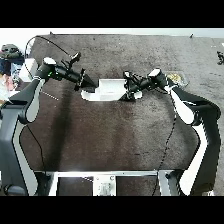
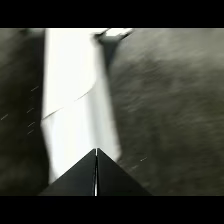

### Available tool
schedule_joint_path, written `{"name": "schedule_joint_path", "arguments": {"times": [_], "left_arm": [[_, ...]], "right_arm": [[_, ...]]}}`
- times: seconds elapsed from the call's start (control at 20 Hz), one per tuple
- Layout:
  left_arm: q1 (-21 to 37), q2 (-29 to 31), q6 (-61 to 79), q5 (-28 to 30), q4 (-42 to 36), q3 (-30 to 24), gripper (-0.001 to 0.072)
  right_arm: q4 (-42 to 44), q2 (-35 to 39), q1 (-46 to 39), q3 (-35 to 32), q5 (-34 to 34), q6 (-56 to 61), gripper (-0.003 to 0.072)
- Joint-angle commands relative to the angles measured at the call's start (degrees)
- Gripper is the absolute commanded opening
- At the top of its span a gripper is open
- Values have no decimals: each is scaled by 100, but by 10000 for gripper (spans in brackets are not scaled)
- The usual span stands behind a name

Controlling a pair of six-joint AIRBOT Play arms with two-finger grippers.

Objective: Fold the box and place the chain.

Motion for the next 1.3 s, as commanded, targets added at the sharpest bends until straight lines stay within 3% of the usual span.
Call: {"name": "schedule_joint_path", "arguments": {"times": [0.0,0.1,0.35,0.6,1.0,1.25], "left_arm": [[-160,52,-157,-302,-81,0,11],[-310,52,-155,-24,-85,0,11],[-415,52,-153,1368,-656,0,11],[-446,42,-380,2105,-404,-31,11],[-446,9,-645,2894,-162,-739,11],[-542,-31,-649,2940,66,-846,11]], "right_arm": [[-2,-4,2,0,31,2,346],[-2,-4,2,0,28,2,346],[-2,-4,2,0,28,2,347],[-2,-4,2,0,28,2,346],[-2,-4,2,0,28,2,346],[-2,-4,2,0,31,2,346]]}}
